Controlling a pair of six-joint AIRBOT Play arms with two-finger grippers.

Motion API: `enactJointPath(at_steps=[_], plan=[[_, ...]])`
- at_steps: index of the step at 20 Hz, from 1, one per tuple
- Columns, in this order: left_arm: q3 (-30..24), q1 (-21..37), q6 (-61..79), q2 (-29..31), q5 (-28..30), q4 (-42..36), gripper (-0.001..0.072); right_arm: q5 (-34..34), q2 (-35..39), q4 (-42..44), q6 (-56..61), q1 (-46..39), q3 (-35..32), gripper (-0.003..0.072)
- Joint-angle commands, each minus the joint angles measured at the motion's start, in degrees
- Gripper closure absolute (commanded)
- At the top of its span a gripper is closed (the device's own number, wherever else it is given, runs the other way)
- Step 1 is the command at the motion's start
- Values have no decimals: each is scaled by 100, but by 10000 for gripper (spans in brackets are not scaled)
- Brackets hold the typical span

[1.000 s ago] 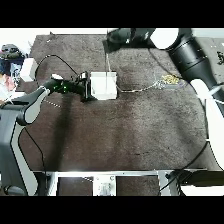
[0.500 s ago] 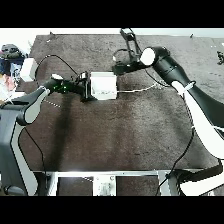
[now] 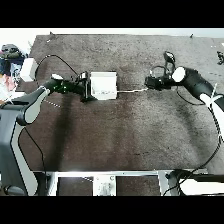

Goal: Fold the box and place the chain.

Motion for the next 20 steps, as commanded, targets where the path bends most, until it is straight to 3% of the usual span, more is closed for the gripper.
enactJointPath(at_steps=[1,2,3,10,13,14,15,20], plan=[[0,-2,0,4,4,2,251,-1222,-153,551,424,-374,-625,434],[0,-2,2,4,4,2,251,-1475,-348,743,424,-365,-586,352],[0,-2,0,4,4,2,251,-1626,-520,868,426,-350,-522,330],[0,-2,0,4,2,2,251,-2358,-1161,1357,428,-321,-387,331],[0,-2,0,4,4,2,251,-2483,-1355,1696,422,-289,-286,417],[0,-2,0,4,4,2,251,-2470,-1375,1685,356,-251,-227,577],[0,-2,2,4,4,2,251,-2496,-1349,1685,245,-184,-160,676],[0,-2,0,4,4,2,251,-1998,-313,1683,-212,492,-107,677]])
